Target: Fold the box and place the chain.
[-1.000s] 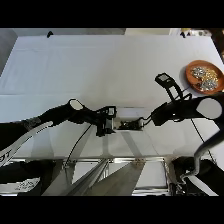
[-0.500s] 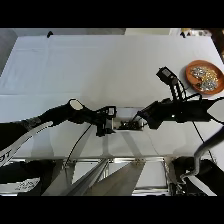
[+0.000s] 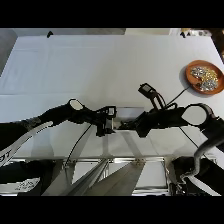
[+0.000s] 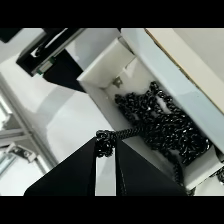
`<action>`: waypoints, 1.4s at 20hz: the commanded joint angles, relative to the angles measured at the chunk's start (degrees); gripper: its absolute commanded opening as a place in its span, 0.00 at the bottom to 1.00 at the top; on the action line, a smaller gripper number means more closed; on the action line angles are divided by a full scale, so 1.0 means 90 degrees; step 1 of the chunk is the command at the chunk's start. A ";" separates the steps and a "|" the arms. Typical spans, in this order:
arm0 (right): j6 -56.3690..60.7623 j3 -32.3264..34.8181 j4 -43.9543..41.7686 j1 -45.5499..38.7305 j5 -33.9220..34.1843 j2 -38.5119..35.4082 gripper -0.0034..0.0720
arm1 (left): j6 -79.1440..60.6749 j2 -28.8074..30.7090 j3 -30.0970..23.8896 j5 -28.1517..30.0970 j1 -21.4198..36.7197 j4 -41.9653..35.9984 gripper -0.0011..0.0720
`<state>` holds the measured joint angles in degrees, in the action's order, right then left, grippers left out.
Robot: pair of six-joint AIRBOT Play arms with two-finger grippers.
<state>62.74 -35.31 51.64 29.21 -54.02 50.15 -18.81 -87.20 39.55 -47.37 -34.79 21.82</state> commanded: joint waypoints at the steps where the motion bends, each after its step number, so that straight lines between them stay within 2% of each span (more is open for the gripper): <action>1: 0.0041 0.0075 0.0243 0.0192 0.0483 0.0223 0.16 | -0.0002 0.0005 0.0000 0.0000 0.0007 0.0000 0.25; 2: 0.0121 0.0075 0.0359 0.0192 0.0515 0.0221 0.17 | -0.0002 0.0005 0.0000 0.0000 0.0005 0.0000 0.25; 5: 0.0736 0.0075 0.0920 0.0192 0.0525 0.0221 0.35 | -0.0002 0.0005 0.0002 0.0000 0.0007 0.0000 0.25; 10: 0.0889 -0.0192 0.1698 0.0192 0.0027 0.0051 0.36 | -0.0002 0.0005 0.0002 0.0000 0.0007 0.0000 0.25; 13: 0.1698 -0.0593 0.3045 0.0126 -0.0573 -0.0248 0.36 | -0.0002 0.0005 0.0000 0.0000 0.0007 0.0000 0.25; 16: 0.2565 -0.0624 0.3946 -0.0488 -0.1166 -0.0330 0.36 | -0.0002 0.0005 0.0000 0.0002 0.0007 0.0000 0.25; 17: 0.2771 -0.0624 0.4036 -0.0716 -0.1161 -0.0330 0.37 | -0.0002 0.0005 0.0000 0.0000 0.0007 0.0000 0.25; 18: 0.2839 -0.0624 0.4068 -0.0954 -0.1134 -0.0316 0.47 | -0.0002 0.0005 0.0002 0.0000 0.0007 0.0000 0.25; 19: 0.2837 -0.0619 0.4090 -0.1151 -0.1120 -0.0277 0.62 | -0.0002 0.0005 0.0002 0.0000 0.0007 0.0000 0.25; 20: 0.2837 -0.0600 0.4109 -0.1324 -0.1088 -0.0204 0.68 | -0.0002 0.0005 0.0002 0.0000 0.0007 0.0000 0.25; 23: 0.2844 -0.0367 0.4119 -0.1520 -0.0821 0.0182 0.65 | -0.0002 0.0005 0.0002 0.0000 0.0007 0.0000 0.25; 24: 0.2875 -0.0270 0.4114 -0.1520 -0.0726 0.0391 0.56 | -0.0002 0.0005 0.0002 0.0000 0.0007 0.0000 0.25; 28: 0.3060 -0.0206 0.4114 -0.1462 -0.0391 0.1158 0.55 | -0.0002 0.0005 0.0002 0.0000 0.0007 0.0000 0.25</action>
